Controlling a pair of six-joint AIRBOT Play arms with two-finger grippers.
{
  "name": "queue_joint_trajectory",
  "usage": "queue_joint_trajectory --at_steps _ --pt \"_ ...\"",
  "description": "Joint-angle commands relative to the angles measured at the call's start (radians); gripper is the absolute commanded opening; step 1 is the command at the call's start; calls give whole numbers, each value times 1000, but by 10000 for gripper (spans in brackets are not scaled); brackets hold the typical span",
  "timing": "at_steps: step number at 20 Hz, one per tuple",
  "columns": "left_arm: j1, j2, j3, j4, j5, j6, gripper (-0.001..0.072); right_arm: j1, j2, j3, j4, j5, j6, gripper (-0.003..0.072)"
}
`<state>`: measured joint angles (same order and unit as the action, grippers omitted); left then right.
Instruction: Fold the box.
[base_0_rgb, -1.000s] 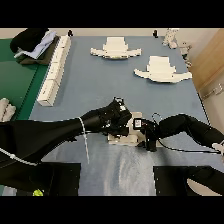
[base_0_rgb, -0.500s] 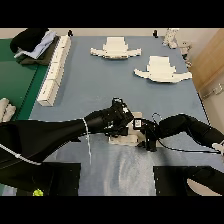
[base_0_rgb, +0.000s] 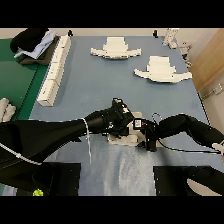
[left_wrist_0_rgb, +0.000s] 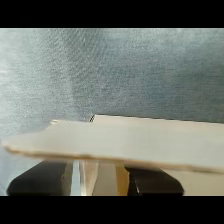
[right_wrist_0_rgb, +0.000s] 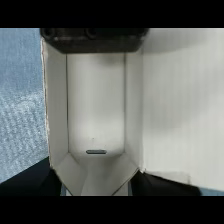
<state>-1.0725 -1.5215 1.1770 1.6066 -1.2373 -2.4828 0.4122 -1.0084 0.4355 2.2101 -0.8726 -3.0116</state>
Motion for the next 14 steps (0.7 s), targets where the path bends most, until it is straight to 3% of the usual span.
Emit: queue_joint_trajectory --at_steps 1,2,3,6,7,8,14 --pt "0 0 0 0 0 -5 381 1 0 0 0 0 0 522" --pt "0 0 0 3 0 -5 285 1 0 0 0 0 0 522" --pt "0 0 0 3 1 -6 247 1 0 0 0 0 0 522" --pt "0 0 0 10 8 -47 227 1 0 0 0 0 0 521" --pt "0 0 0 18 8 -56 179 1 0 0 0 0 0 521" --pt "0 0 1 18 8 -55 16 1 0 0 0 0 0 521" --pt "0 0 1 16 7 -55 19 1 0 0 0 0 0 522"
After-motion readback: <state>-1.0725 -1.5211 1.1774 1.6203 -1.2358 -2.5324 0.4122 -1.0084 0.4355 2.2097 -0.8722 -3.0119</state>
